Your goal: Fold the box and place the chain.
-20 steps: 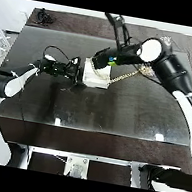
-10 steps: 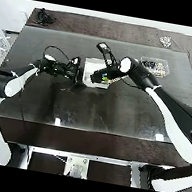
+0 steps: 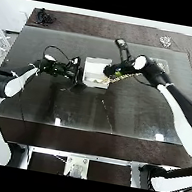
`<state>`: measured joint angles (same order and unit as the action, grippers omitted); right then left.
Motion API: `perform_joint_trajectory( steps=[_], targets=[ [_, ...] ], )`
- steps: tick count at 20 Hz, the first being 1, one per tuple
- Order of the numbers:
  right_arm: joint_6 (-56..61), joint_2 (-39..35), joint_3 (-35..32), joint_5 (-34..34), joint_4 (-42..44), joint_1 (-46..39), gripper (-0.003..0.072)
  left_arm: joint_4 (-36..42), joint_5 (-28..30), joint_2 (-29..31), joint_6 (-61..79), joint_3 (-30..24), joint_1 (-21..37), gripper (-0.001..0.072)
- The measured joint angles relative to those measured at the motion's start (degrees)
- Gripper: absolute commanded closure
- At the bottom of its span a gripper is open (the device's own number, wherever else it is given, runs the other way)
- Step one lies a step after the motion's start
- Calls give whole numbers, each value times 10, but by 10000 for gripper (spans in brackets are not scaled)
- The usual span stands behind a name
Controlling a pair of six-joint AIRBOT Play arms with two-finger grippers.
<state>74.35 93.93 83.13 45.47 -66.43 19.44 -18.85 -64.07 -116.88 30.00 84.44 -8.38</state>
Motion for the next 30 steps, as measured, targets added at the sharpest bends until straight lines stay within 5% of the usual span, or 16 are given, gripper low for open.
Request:
perform_joint_trajectory(
  steps=[7, 11, 15, 21, 30],
  targets=[
    [47, -75, -65, -63, 0, -90, 275, 0, 0, 0, 0, 0, 0, 342],
    [94, -79, -139, -132, 1, -134, 186, 0, 0, 0, 0, 0, 0, 343],
    [122, -55, -178, -215, 17, -159, 186, 0, 0, 0, 0, 0, 0, 342],
    [135, -7, -190, -327, 51, -170, 186, 0, 0, 0, 0, 0, 0, 342],
    [137, 48, -172, -389, 96, -163, 187, 0, 0, 0, 0, 0, 0, 342]
  ],
)
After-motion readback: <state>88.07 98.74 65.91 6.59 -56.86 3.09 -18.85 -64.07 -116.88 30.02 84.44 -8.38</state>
